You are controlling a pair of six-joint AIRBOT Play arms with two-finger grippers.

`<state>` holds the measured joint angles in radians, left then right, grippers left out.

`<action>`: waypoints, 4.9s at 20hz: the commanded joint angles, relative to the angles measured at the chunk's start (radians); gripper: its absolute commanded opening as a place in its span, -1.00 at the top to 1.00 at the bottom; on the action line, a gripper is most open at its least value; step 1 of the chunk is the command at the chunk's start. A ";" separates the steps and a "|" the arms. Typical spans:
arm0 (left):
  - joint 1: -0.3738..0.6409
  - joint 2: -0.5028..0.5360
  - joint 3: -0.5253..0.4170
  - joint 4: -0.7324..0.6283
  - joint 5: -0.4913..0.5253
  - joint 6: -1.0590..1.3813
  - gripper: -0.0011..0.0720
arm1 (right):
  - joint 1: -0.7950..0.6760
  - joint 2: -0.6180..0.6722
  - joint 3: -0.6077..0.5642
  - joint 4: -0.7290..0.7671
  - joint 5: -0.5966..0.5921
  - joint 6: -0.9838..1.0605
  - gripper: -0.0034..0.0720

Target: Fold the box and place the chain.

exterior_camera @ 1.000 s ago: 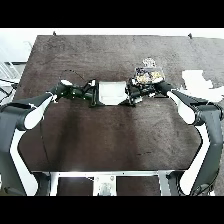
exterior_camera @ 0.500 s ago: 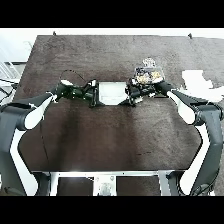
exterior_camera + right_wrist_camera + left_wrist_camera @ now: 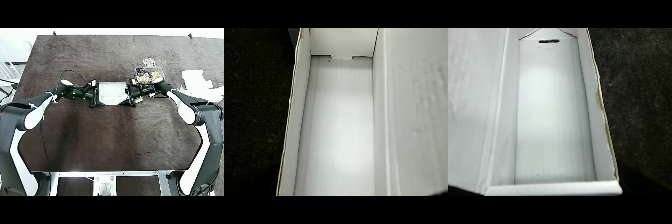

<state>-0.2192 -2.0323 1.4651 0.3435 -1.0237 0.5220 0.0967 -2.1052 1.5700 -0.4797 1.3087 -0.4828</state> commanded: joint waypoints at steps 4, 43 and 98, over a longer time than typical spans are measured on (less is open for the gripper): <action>0.001 0.000 0.001 0.000 0.010 0.002 -0.74 | 0.001 0.000 0.000 0.000 0.001 0.000 -0.42; 0.001 -0.001 0.001 -0.011 0.010 0.000 -0.74 | -0.059 0.063 0.017 -0.100 0.103 0.273 -1.00; 0.001 0.000 0.001 -0.011 0.013 0.002 -0.74 | 0.081 0.258 0.034 0.012 -0.345 0.400 0.88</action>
<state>-0.2184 -2.0331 1.4662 0.3332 -1.0126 0.5224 0.1909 -1.9087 1.6035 -0.4381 0.9260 -0.0753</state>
